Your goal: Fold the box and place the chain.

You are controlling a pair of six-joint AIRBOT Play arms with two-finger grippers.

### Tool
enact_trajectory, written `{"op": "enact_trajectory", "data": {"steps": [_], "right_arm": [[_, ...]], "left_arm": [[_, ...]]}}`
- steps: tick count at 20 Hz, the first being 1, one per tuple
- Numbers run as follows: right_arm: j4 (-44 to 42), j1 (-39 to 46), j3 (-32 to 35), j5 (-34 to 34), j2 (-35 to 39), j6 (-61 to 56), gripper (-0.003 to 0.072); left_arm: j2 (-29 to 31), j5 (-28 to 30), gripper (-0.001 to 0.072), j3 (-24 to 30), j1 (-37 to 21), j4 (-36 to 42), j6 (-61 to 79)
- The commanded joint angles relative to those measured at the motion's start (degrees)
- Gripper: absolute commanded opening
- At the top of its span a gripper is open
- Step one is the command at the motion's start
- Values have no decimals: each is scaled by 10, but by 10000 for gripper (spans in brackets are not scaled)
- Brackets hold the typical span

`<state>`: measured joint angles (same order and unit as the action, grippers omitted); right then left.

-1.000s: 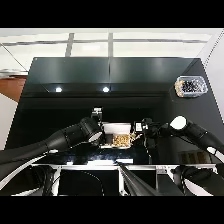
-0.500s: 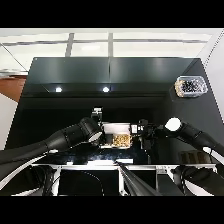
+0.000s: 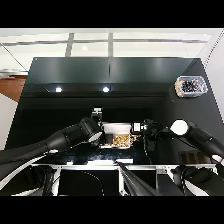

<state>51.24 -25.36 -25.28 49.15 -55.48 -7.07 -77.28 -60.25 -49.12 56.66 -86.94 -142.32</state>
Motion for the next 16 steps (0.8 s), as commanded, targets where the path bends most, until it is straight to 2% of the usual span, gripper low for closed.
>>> {"op": "enact_trajectory", "data": {"steps": [1, 5, 7, 11, 13, 16], "right_arm": [[0, 2, -14, 51, 63, -119, 32], [-8, 1, -76, 168, 93, -203, 36], [-46, 1, -119, 203, 93, -221, 42], [-170, 1, -200, 214, 93, -221, 42], [-185, 1, -225, 213, 93, -221, 42], [-180, 1, -228, 209, 92, -222, 42]], "left_arm": [[0, 0, 31, 0, 0, 0, 0], [0, 0, 31, 0, 0, 0, 0], [0, 0, 31, 0, 0, 0, 0], [0, 0, 31, 0, 0, 0, 0], [0, 0, 32, 0, 0, 0, 0], [0, 0, 32, 0, 0, 0, 0]]}}
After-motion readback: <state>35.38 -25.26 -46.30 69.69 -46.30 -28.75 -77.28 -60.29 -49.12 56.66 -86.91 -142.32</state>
